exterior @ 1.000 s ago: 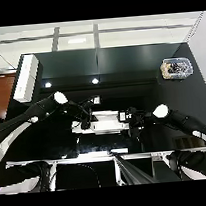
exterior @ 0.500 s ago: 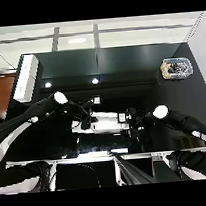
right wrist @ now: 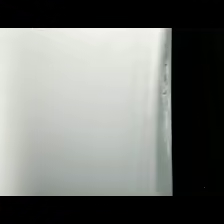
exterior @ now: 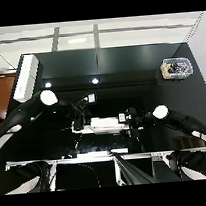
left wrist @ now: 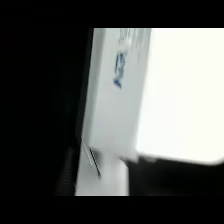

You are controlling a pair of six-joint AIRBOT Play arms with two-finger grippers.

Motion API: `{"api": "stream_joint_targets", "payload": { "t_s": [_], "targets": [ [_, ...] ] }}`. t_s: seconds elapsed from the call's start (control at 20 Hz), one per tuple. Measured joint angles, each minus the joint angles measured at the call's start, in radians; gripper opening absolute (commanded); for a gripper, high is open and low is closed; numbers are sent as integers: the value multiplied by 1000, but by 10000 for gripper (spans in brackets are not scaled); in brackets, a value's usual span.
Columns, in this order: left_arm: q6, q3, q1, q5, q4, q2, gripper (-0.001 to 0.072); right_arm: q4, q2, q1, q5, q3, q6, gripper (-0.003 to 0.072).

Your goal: Fold the box and place the chain.

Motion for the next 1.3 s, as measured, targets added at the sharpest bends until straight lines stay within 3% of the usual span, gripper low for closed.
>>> {"api": "stream_joint_targets", "payload": {
  "t_s": [0.05, 0.25, 0.4, 0.5, 0.7, 0.85, 1.0, 1.3],
  "targets": [
    [-69, 0, 1, -41, 58, 31, 25, 0, 0, 0, 0, 0, 0, 234],
    [-352, -12, 0, -185, 186, 116, 25, 0, 0, 0, 0, 0, 0, 234],
    [-459, -71, -10, -188, 32, 136, 25, 0, 0, 0, 0, 0, 0, 234],
    [-427, -131, -21, -116, -161, 142, 25, 0, 0, 0, 0, 0, 0, 234],
    [-282, -216, -31, 199, -534, 146, 26, 0, 0, 0, -1, 0, 1, 234],
    [-159, -236, -34, 398, -686, 137, 25, 0, 0, 0, -2, 0, 3, 234],
    [-160, -218, -32, 472, -613, 77, 25, 0, 0, 0, -2, 0, 3, 234],
    [-333, -106, -44, 407, -314, -91, 25, 1, -1, 0, -3, 0, 3, 234]
  ]
}}
